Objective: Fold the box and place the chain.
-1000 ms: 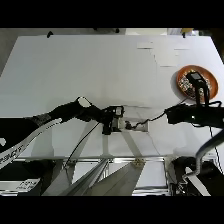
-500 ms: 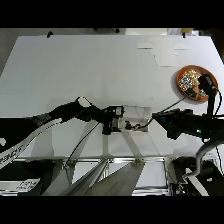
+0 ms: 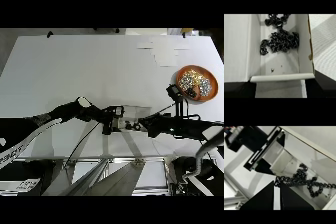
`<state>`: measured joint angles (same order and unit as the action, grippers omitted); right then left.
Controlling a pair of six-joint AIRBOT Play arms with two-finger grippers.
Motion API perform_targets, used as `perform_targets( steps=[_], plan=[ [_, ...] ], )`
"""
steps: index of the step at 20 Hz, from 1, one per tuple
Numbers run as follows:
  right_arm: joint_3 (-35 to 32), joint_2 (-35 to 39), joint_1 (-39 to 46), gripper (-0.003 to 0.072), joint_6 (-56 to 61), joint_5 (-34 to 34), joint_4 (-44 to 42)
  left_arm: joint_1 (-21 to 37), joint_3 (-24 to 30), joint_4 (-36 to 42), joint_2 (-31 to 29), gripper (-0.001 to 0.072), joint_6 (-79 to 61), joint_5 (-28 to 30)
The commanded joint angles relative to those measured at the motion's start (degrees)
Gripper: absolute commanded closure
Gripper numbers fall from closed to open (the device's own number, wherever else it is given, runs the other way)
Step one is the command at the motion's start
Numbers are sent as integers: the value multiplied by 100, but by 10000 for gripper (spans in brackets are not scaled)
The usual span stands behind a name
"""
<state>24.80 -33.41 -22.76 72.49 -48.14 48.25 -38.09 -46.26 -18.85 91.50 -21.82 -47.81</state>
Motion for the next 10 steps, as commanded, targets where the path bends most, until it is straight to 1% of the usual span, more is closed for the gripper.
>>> perform_targets(
  steps=[1,2,3,5,6,8,9,10],
  plan=[
    [-140,-533,-144,569,-101,365,-7,2,-4,0,-4,575,0,0],
    [-140,-651,-144,487,-111,313,-11,2,-4,-2,-4,575,0,0],
    [-129,-706,-144,465,-243,186,-72,2,-4,-2,-4,575,0,0],
    [125,-708,-127,466,-490,-289,-136,2,-4,-2,-4,575,-2,2],
    [424,-708,-44,466,-505,-527,-114,2,-4,0,-4,575,0,0],
    [1176,-710,319,469,-503,-785,-4,2,-4,-2,-4,575,-2,0],
    [1558,-719,555,481,-498,-809,122,2,-4,0,-4,575,0,0],
    [1934,-734,831,537,-492,-772,334,2,-4,-2,-4,575,0,0]
  ],
)
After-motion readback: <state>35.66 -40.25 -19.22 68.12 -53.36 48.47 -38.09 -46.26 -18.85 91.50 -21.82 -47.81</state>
